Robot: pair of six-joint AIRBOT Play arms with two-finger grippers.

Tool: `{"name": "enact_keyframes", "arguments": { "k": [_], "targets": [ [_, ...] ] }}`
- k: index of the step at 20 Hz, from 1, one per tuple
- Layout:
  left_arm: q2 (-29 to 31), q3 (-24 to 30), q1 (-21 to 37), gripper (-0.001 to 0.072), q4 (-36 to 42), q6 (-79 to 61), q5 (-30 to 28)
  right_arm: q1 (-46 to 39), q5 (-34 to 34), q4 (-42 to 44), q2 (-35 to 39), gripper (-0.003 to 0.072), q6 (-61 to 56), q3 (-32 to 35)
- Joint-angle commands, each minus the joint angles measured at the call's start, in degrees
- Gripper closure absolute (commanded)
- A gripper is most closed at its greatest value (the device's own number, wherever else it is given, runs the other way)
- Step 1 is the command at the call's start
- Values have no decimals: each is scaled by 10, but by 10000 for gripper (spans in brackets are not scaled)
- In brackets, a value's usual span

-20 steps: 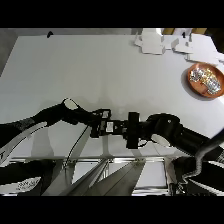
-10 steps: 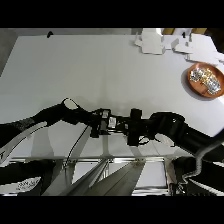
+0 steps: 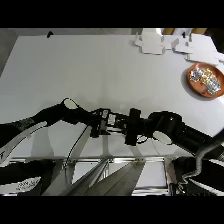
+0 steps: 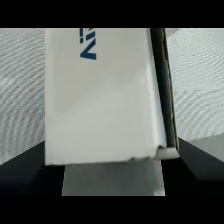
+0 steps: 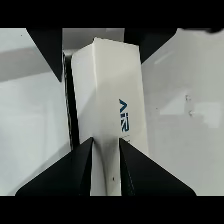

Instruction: Fold the box and place the chain.

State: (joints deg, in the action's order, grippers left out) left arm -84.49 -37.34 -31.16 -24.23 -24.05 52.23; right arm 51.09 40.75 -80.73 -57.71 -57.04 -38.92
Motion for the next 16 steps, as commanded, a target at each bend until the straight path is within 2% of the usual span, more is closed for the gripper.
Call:
{"name": "enact_keyframes", "arguments": {
  "k": [1,9,12,16],
  "targets": [
    [0,0,0,437,0,0,1,0,17,21,-3,525,1,0],
    [0,0,0,437,0,0,1,0,17,55,-3,472,6,18],
    [0,0,0,437,0,0,1,0,17,64,-3,299,6,18],
    [0,0,0,437,0,0,1,0,14,76,11,279,18,18]
  ]
}}
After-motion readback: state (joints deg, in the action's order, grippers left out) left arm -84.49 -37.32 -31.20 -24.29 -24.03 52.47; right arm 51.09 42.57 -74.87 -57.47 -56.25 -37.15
